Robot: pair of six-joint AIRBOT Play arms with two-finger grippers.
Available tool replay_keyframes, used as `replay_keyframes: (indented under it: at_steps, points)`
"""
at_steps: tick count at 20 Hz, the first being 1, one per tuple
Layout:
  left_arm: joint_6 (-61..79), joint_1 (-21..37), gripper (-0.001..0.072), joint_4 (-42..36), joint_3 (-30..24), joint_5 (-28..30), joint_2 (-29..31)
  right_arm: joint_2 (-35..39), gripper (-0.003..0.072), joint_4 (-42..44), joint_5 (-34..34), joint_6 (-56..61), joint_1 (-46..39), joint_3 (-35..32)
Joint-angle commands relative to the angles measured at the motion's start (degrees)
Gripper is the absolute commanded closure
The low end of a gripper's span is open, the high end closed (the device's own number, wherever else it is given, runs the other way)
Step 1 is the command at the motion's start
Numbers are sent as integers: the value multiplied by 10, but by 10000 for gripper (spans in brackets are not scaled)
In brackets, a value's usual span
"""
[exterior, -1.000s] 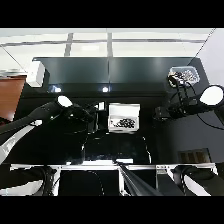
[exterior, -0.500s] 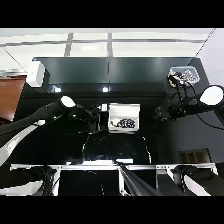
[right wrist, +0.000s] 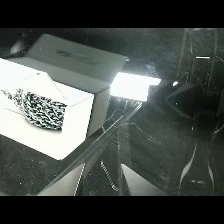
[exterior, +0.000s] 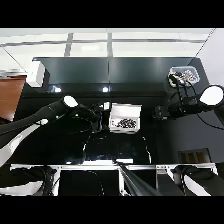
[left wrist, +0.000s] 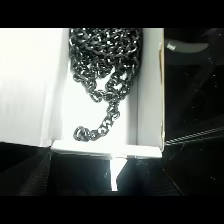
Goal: Fold the box and place the chain.
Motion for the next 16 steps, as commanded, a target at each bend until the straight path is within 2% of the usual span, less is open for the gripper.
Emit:
replay_keyframes:
  at_steps: [1,5,6,7,8,9,12,13,14,16]
  points:
    - [-9,-7,-9,9,5,2,-3,0,408,0,-2,0,0,0]
    - [-6,-19,-5,11,5,2,-3,0,408,0,-5,0,0,0]
    - [-6,-22,29,11,5,3,-3,0,409,0,-5,0,0,0]
    - [-6,-22,93,10,5,3,-3,0,408,0,-8,0,0,0]
    - [-6,-22,205,10,5,3,-3,0,409,0,-13,0,0,0]
    - [-6,-22,247,10,5,3,-3,0,409,0,-23,0,0,0]
    - [-6,-22,247,10,5,3,-3,-2,406,4,-82,2,0,-5]
    - [-6,-22,248,10,5,3,-3,-3,276,17,-120,7,0,-10]
    - [-6,-22,247,10,5,3,-3,-10,-33,38,-156,8,0,-11]
    - [-6,-22,247,10,5,3,-3,-37,-33,99,-236,10,0,-11]
